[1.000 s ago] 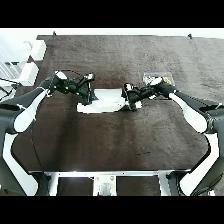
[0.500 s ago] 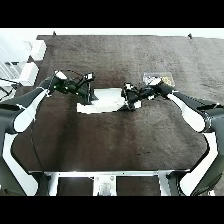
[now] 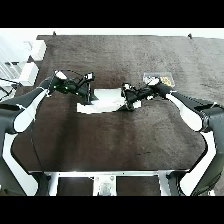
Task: Fold the box and place the chain.
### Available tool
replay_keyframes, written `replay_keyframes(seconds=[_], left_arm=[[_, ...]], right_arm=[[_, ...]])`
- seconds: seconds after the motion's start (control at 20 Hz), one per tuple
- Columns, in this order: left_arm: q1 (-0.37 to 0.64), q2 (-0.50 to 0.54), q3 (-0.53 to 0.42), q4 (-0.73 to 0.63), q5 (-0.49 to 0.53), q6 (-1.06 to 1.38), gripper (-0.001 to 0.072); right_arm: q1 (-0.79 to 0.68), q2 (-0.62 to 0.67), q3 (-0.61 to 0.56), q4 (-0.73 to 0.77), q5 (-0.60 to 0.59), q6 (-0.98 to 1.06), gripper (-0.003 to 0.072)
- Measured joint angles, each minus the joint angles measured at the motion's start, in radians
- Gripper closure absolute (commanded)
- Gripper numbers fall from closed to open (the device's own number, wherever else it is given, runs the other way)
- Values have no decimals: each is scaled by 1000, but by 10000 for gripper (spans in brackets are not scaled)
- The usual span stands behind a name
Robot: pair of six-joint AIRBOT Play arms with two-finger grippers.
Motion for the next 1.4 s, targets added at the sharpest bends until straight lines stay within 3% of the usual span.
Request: replay_keyframes(seconds=[1.4], left_arm=[[-1, 0, 0, -2, 22, 1, 688]], right_arm=[[-10, -11, 8, 5, -5, 91, 124]])
